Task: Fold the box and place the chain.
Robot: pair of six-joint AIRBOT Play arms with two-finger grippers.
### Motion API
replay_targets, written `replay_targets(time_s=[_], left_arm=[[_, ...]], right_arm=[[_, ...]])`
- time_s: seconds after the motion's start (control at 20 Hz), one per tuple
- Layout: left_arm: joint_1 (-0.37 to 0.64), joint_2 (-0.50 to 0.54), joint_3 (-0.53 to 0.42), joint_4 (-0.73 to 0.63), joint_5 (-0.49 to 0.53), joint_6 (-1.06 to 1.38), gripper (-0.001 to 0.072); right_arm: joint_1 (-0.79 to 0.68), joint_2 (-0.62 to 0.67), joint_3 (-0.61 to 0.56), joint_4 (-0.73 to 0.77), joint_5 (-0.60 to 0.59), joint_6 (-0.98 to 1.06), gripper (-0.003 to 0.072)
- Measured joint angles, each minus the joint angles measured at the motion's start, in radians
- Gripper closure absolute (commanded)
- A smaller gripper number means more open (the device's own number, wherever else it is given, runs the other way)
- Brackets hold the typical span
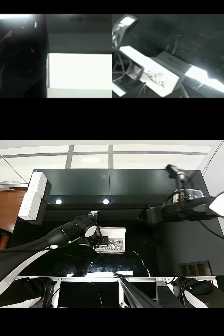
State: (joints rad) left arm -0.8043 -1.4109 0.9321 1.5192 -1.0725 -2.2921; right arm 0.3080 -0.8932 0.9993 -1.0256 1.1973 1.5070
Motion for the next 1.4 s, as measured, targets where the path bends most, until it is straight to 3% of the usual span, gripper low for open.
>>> replay_targets(time_s=[0.35,0.4,0.5,0.55,0.6,0.9,1.1,1.25,1.4], left_arm=[[0.000,-0.033,0.052,0.023,0.017,-0.031,0.0661],[0.000,-0.035,0.056,0.023,0.016,-0.034,0.0571],[0.001,-0.038,0.068,0.024,0.032,-0.042,0.0309],[0.001,-0.039,0.076,0.023,0.023,-0.044,0.0124],[0.001,-0.039,0.087,0.022,0.004,-0.044,0.0002],[0.004,-0.006,0.171,0.047,-0.120,0.112,0.0002],[0.039,0.118,0.181,0.067,-0.250,0.379,0.0002],[0.148,0.250,0.148,0.085,-0.299,0.551,0.0002],[0.369,0.359,0.088,0.020,-0.310,0.735,0.0003]], right_arm=[[-0.068,0.032,0.001,-0.026,0.018,0.000,0.0174],[-0.070,0.034,0.001,-0.027,0.018,0.000,0.0174],[-0.073,0.035,0.001,-0.029,0.016,0.000,0.0174],[-0.074,0.035,0.001,-0.031,0.015,0.000,0.0174],[-0.074,0.036,0.001,-0.031,0.015,0.000,0.0174],[-0.075,0.036,0.001,-0.070,0.033,0.000,0.0174],[-0.075,0.036,0.001,-0.105,0.061,0.000,0.0174],[-0.075,0.036,0.001,-0.130,0.065,0.000,0.0174],[-0.075,0.036,0.001,-0.151,0.045,0.000,0.0174]])
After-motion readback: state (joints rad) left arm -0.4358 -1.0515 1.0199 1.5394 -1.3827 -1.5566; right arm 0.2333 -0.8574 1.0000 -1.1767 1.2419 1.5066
